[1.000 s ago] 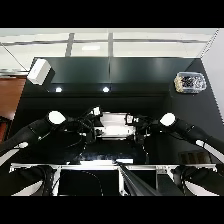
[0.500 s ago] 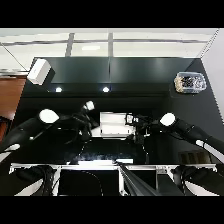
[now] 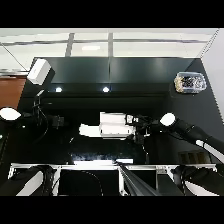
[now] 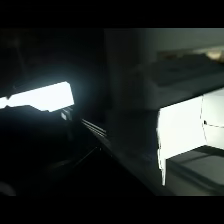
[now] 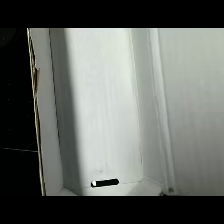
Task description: Fold the box and place the chain.
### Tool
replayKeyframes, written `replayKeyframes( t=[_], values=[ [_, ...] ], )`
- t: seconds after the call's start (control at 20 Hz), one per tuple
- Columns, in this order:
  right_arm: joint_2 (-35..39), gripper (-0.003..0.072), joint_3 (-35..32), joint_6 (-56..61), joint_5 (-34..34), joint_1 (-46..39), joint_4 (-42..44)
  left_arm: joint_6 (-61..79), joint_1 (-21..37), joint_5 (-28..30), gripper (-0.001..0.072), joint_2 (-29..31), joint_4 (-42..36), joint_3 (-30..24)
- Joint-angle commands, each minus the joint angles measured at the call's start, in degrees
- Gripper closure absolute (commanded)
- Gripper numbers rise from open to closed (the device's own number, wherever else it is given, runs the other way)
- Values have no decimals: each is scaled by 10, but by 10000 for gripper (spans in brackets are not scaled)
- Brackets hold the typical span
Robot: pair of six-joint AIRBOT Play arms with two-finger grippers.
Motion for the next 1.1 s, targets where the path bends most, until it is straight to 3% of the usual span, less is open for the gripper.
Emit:
replayKeyframes(
  t=[0.0, 0.2, 0.4, 0.65, 0.85, 0.9, 0.95, 1.0, 1.05],
  values=[
    [0, 453, 0, 0, 0, 1, 0, -76, 44, -83, 681, -63, -68, -15],
    [0, 453, 0, 0, 1, 1, 0, -32, 14, -89, 683, -187, -130, -14],
    [0, 453, 0, 0, 1, 1, 0, 11, -52, -56, 683, -250, -216, -11],
    [0, 453, 0, 0, 1, 1, 0, 37, -137, -21, 683, -258, -220, 11],
    [0, 453, 0, 0, 1, 1, 0, 52, -134, -31, 664, -253, -219, 36],
    [0, 454, 0, 0, 1, 1, 0, 52, -133, -38, 544, -250, -219, 43],
    [0, 453, 0, 0, 1, 1, 0, 52, -132, -52, 342, -248, -217, 52],
    [0, 453, 0, 0, 1, 1, 0, 52, -130, -67, 220, -249, -215, 61],
    [0, 453, 0, 0, 1, 1, 0, 57, -130, -83, 195, -248, -213, 70]
  ],
)
